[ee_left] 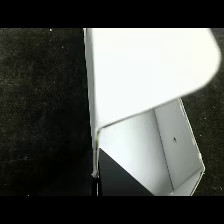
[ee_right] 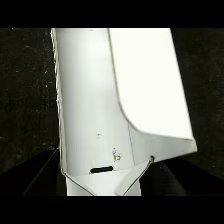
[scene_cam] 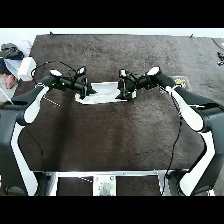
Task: Fold the box and place the chain.
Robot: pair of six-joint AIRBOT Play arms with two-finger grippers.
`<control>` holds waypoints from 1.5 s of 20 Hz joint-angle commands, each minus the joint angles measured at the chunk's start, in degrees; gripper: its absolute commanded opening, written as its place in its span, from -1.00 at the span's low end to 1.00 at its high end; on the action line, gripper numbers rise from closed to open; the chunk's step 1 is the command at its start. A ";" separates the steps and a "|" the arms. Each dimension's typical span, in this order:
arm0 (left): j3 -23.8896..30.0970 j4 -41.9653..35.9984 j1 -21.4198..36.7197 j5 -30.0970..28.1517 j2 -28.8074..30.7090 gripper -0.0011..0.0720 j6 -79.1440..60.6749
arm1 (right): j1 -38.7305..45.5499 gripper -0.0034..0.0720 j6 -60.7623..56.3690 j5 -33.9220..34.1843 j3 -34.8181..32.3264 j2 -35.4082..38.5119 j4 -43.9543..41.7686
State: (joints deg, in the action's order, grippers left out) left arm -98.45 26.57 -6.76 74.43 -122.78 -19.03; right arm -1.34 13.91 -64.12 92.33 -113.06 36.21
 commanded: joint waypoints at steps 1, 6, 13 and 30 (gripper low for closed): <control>0.00 -0.02 0.04 -0.02 -0.02 -0.94 -0.02 | 0.04 0.67 0.00 -3.17 1.86 -1.99 -0.24; 0.00 -0.02 0.04 -0.04 -0.02 -0.94 -0.02 | 0.35 0.66 -0.02 -4.76 2.71 -4.35 -0.87; 0.00 -0.02 0.04 -0.04 -0.02 -0.94 -0.02 | 0.35 0.65 -0.04 -7.54 5.57 -6.73 -2.54; 0.00 -0.02 0.04 -0.04 -0.02 -0.94 -0.02 | -0.07 0.65 1.14 -7.45 6.32 -8.76 -2.56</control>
